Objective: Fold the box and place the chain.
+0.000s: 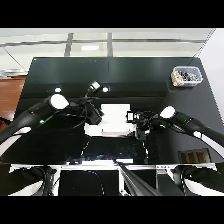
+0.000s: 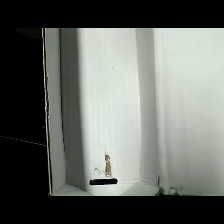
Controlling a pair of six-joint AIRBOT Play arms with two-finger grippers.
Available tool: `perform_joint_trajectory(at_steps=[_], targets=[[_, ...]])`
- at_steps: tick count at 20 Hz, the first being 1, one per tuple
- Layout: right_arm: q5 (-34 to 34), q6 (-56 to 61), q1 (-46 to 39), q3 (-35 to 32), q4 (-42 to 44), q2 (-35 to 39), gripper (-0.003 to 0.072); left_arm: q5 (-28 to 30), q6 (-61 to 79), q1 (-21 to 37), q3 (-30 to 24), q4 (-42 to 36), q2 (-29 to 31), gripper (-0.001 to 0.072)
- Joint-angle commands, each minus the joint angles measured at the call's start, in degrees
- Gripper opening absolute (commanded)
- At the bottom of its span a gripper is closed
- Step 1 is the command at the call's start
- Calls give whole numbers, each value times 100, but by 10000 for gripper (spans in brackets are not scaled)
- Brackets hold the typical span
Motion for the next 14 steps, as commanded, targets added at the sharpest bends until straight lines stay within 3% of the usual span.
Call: perform_joint_trajectory(at_steps=[1,4,6,8,10,11,13,14], targets=[[9,-9,4,-2,-13,-2,126,-22,-944,461,-24,1099,909,27],[7,-9,4,-2,-13,-2,126,-949,-942,1537,-614,1432,1545,28],[9,-7,4,-2,-15,-2,126,-1528,-658,2232,-925,826,1753,29],[9,-9,4,-2,-15,-2,126,-1969,424,2452,-1056,11,1790,29],[7,-7,4,-2,-13,-2,126,-1906,1510,2299,-1222,-573,1781,36],[9,-7,4,-2,-13,-2,126,-1781,2035,2149,-1331,-721,1773,154],[7,-7,4,-2,-13,-2,126,-1377,2955,1622,-1523,-737,1770,669],[9,-7,4,-2,-15,-2,126,-1213,2962,1342,-1508,-719,1759,715]])
